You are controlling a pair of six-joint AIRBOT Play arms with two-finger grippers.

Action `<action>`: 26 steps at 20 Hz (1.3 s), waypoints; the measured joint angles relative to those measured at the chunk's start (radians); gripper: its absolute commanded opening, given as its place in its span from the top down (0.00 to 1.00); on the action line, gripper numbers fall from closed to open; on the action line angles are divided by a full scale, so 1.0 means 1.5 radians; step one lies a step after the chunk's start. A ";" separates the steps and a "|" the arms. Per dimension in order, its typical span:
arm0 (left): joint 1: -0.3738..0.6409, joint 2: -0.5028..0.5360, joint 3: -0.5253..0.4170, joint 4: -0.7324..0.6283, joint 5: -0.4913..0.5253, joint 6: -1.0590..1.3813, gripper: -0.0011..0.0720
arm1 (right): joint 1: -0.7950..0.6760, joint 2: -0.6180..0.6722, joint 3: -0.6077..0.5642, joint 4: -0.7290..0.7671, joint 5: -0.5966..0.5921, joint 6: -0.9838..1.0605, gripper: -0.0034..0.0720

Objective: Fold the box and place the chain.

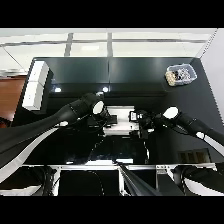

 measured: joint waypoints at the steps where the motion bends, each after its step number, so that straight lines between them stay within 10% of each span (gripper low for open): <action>1: 0.000 -0.001 0.000 0.000 0.001 -0.004 0.78 | 0.000 0.000 0.000 0.000 0.000 0.000 0.71; 9: -0.001 -0.005 0.002 0.004 -0.004 -0.017 0.93 | 0.000 0.000 0.000 -0.001 -0.001 -0.002 0.71; 12: 0.000 -0.006 0.002 -0.008 0.014 -0.023 0.45 | 0.000 0.000 0.000 0.001 0.001 0.003 0.71; 15: -0.001 -0.006 0.002 -0.009 0.003 -0.023 0.44 | 0.000 0.000 0.000 0.001 0.000 0.001 0.71; 16: -0.001 -0.006 0.002 -0.009 0.003 -0.022 0.46 | 0.000 0.000 0.000 0.001 0.000 0.001 0.71; 18: -0.001 -0.006 0.002 -0.007 0.001 -0.022 0.95 | 0.000 0.000 0.000 0.001 0.000 0.001 0.71; 26: -0.001 -0.006 0.002 -0.005 -0.005 -0.020 0.95 | 0.000 0.000 0.000 0.000 0.000 -0.001 0.71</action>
